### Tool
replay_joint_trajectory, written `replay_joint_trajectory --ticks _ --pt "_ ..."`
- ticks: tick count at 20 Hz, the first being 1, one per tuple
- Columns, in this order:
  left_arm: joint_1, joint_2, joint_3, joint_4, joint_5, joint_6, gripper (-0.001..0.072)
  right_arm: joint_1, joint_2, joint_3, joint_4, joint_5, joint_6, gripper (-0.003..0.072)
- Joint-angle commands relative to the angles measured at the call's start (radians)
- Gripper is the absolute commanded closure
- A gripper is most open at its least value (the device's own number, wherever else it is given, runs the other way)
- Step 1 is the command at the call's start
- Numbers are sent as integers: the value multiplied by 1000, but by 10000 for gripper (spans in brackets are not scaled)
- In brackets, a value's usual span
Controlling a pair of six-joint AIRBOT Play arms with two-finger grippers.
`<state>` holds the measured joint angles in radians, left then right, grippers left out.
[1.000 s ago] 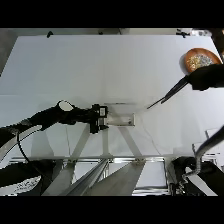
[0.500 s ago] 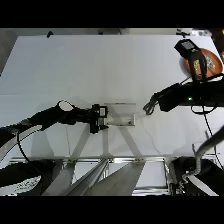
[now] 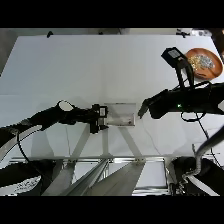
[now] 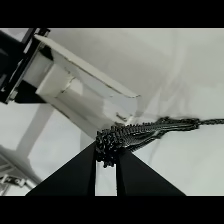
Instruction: Fold the box and place the chain.
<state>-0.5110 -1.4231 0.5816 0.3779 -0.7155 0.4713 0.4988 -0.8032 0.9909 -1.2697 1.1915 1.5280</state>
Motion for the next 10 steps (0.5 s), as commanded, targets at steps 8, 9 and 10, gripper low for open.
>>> replay_joint_trajectory --ticks 8,9,10 --pt "0 1 0 0 0 0 315 245 -33 -57 25 -224 51 674" --pt "0 1 0 0 0 0 315 256 -56 -57 10 -239 67 674" --pt "-1 1 0 0 0 0 315 263 -83 -57 10 -251 67 674"
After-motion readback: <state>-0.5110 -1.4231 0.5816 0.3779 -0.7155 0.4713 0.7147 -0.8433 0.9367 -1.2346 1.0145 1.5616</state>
